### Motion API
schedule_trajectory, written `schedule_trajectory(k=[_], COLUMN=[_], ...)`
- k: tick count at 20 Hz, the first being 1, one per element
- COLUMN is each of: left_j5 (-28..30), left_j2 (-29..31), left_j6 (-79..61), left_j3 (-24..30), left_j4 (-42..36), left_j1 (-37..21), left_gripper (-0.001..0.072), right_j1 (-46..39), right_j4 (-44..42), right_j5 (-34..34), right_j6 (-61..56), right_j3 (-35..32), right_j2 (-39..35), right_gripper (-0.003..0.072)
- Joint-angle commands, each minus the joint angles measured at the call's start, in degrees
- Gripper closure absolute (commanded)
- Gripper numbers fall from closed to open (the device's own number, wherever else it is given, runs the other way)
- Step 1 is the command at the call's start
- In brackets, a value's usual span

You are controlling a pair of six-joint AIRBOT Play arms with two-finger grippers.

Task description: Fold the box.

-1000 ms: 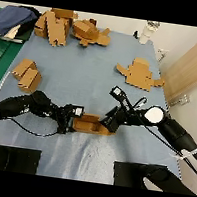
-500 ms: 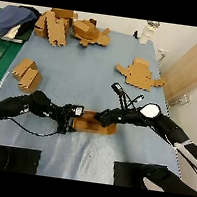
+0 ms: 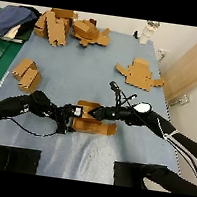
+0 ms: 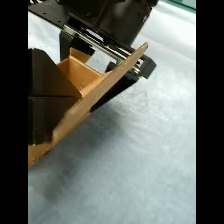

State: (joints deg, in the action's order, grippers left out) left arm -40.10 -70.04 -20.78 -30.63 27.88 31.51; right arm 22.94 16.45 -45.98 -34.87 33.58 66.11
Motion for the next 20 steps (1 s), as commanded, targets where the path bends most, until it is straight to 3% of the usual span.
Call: schedule_trajectory(k=[1,6,20], left_j5=[-1.0,-0.8,1.1], left_j2=[0.0,0.0,0.0], left_j6=[-0.2,0.0,3.5], left_j3=[0.0,0.0,0.0], left_j4=[0.7,0.7,0.4], left_j1=[0.0,0.0,-0.1], left_gripper=[0.0477,0.0478,0.0478], right_j1=[0.0,4.0,5.0], right_j4=[-1.2,-1.2,4.7], right_j5=[4.1,5.3,10.6], right_j6=[2.9,4.0,3.9], right_j3=[0.0,0.0,0.0], right_j2=[2.1,6.8,6.7], right_gripper=[0.0682,0.0683,0.0683])
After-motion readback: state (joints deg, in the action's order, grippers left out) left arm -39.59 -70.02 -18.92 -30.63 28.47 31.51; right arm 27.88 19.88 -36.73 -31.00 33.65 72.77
